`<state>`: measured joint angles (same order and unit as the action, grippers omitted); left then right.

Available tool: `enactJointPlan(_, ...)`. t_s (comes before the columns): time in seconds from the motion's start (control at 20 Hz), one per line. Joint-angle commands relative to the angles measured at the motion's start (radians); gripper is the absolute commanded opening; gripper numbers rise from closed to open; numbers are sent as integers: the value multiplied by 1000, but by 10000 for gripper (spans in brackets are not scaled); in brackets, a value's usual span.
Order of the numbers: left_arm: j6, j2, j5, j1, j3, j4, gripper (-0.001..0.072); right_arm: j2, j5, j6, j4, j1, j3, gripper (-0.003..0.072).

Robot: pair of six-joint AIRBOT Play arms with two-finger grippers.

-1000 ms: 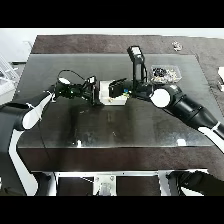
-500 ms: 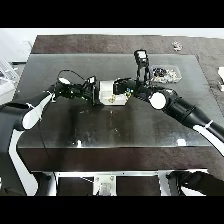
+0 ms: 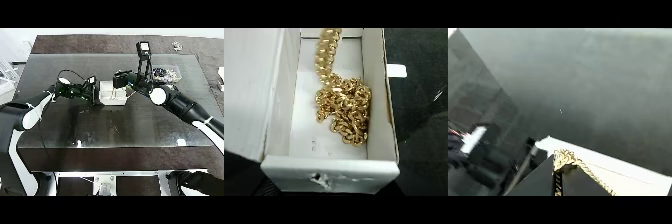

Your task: Fold the box and place the chain.

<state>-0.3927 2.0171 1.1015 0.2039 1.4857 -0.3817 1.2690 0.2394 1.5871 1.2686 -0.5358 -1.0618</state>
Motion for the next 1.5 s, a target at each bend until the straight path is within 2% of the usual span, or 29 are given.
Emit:
enactJointPlan(0.0, 0, 0, -1, -1, 0, 0, 352, 60, 14, 2, 4, 1, -1, 3)
enactJointPlan(0.2, 0, 0, -1, -1, 0, 0, 352, 148, 15, 2, -14, 1, -1, 3)
enactJointPlan(0.4, 0, 0, -2, -1, 0, 0, 352, 183, 16, 2, -15, 0, -1, 5)
enactJointPlan(0.45, 0, 0, -2, -1, 0, 0, 352, 182, 16, 2, -15, 1, -1, 78)
enactJointPlan(0.5, 0, 0, -2, -1, 0, 0, 352, 180, 16, 2, -15, 2, -2, 322)
enactJointPlan(0.55, 0, 0, -1, -1, 0, 0, 352, 175, 16, 1, -14, 2, -2, 370)
enactJointPlan(0.7, 0, 0, -2, -1, 0, 0, 352, 128, 44, 1, 8, 7, -2, 368)
enactJointPlan(0.8, 0, 0, -2, -1, 0, 0, 352, 75, 119, 2, 56, 44, -1, 367)
enactJointPlan(0.9, 0, 0, -1, -1, 0, 0, 352, 24, 171, 2, 83, 129, 13, 368)
enactJointPlan(1.0, 0, 0, -1, -1, 0, 0, 352, 0, 169, 6, 83, 249, 40, 369)
enactJointPlan(1.05, 0, 0, -1, -1, 0, 0, 352, 7, 159, 24, 82, 315, 53, 395)
enactJointPlan(1.15, 0, 0, -2, -1, 0, 0, 352, 44, 63, 76, 66, 432, 91, 517)
enactJointPlan(1.25, 0, 0, -1, -1, 0, 0, 352, 118, -5, 84, -3, 509, 94, 528)
enactJointPlan(1.45, 0, 0, -1, -1, 0, 0, 352, 296, -19, 84, -39, 528, 6, 525)
